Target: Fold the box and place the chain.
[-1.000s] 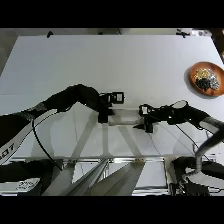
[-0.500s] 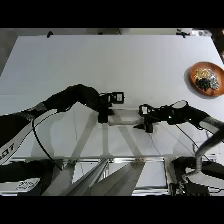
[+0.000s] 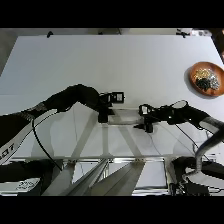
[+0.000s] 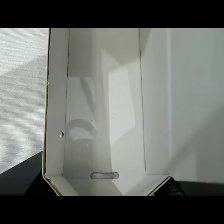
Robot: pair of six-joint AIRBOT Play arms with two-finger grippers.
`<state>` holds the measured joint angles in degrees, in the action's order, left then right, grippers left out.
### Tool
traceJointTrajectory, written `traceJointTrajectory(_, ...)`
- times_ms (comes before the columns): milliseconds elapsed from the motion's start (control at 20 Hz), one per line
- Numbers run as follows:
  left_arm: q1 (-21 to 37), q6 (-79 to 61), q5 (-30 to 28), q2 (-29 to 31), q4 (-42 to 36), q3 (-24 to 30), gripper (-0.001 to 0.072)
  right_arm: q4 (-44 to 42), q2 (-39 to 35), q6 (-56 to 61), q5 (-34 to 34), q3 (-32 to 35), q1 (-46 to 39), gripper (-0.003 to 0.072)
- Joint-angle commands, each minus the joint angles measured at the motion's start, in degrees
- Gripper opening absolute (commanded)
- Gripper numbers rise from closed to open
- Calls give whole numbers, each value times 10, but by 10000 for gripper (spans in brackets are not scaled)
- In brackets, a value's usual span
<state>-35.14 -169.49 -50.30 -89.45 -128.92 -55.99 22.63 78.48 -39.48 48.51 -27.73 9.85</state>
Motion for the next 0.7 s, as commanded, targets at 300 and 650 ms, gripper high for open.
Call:
traceJointTrajectory(300, 0, 0, -17, 17, -1, 0, 294, 0, 0, 0, 2, 0, 0, 419)
traceJointTrajectory(650, 4, 38, -38, 70, 16, 0, 538, 0, 0, 0, 3, 0, 0, 419)
